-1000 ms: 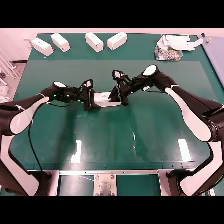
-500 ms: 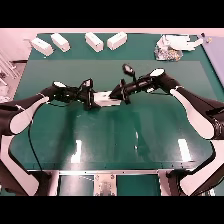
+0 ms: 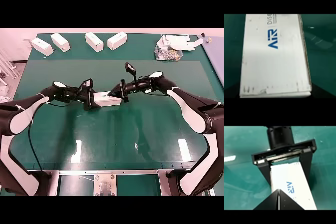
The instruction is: Fold the box and place the chain.
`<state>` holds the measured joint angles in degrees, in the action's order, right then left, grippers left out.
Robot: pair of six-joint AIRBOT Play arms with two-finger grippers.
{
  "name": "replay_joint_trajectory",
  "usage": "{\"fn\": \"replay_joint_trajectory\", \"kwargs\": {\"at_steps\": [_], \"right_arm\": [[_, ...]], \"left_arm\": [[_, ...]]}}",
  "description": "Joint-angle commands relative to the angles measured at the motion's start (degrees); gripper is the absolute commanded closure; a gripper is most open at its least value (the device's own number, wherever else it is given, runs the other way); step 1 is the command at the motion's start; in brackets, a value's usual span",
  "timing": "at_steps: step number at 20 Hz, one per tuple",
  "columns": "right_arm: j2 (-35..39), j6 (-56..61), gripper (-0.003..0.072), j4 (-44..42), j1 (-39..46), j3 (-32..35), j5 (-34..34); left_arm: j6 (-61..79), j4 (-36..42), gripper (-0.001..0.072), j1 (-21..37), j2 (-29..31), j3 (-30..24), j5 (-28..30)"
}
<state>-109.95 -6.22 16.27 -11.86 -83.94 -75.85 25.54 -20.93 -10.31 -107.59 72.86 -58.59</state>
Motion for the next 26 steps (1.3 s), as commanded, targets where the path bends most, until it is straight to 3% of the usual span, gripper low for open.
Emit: {"fn": "replay_joint_trajectory", "kwargs": {"at_steps": [1, 5, 9, 11, 12, 14, 20, 22, 26], "right_arm": [[-2.2, 6.2, 0.067, 2.2, -0.1, -0.7, 1.7], [-2.2, 15.7, 0.0656, 15.9, -2.4, -2.3, 1.9], [-2.2, 18.2, 0.0637, 22.8, -5.2, -2.4, 1.9], [-1.9, 18.8, 0.0641, 21.1, -4.9, -4.3, 0.8], [-1.2, 19.3, 0.068, 18.2, -4.3, -6.1, -1.9], [1.6, 19.4, 0.0678, 11.6, -2.8, -9.4, -6.6], [16.7, 28.6, 0.0678, 9.2, 0.6, -11.2, -6.1], [21.9, 33.4, 0.0678, 13.2, 1.2, -8.3, -4.3], [37.8, 40.7, 0.0679, 21.6, 3.3, 9.7, 11.7]], "left_arm": [[0.0, 0.0, 0.008, 0.0, 0.0, 0.0, 0.0], [0.0, 0.0, 0.0081, 0.0, 0.0, 0.0, 0.0], [0.0, 0.0, 0.0081, 0.0, 0.0, 0.0, 0.0], [0.0, 0.0, 0.0081, 0.0, 0.0, 0.0, 0.0], [0.0, 0.0, 0.008, 0.0, 0.0, 0.0, 0.0], [0.0, 0.0, 0.0081, 0.0, 0.0, 0.0, 0.0], [0.0, 0.0, 0.008, 0.0, 0.0, 0.0, 0.0], [0.0, 0.0, 0.0081, 0.0, 0.0, 0.0, 0.0], [0.0, 0.0, 0.0081, 0.0, 0.0, 0.0, -0.1]]}}
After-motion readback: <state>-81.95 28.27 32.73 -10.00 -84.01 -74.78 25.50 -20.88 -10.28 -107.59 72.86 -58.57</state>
